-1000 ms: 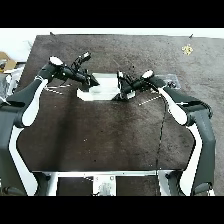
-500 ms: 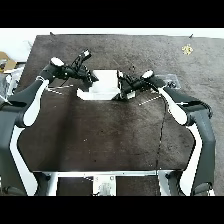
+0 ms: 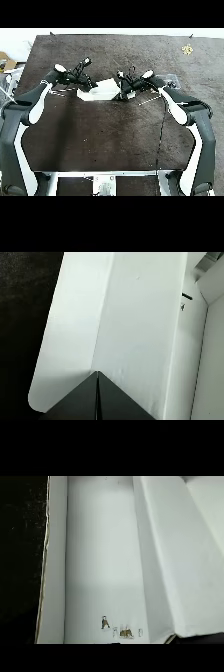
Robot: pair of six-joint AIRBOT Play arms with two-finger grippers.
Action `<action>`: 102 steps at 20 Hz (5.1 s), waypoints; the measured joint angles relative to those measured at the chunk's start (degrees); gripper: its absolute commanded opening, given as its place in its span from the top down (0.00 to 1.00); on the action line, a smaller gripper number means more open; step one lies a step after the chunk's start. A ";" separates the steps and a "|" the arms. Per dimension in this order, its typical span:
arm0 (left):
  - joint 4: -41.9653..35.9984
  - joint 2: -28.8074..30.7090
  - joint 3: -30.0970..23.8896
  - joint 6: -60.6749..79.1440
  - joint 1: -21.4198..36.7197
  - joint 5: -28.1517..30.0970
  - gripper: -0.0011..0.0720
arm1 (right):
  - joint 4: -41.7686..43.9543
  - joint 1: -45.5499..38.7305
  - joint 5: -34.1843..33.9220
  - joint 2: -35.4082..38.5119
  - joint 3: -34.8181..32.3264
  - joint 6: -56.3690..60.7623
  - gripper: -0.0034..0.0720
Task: Fold the box and place the chain.
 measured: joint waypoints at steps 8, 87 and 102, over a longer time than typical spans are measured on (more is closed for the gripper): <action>0.44 7.76 3.08 0.35 0.11 1.03 0.97 | -0.04 0.00 0.00 0.00 0.00 -0.04 0.35; 10.34 9.05 4.15 -17.88 5.01 -21.05 0.97 | 0.07 0.00 0.00 0.00 0.00 0.11 0.35; 15.06 9.09 -2.05 -60.76 13.16 -21.31 0.97 | 0.04 0.00 0.00 0.00 0.00 0.09 0.35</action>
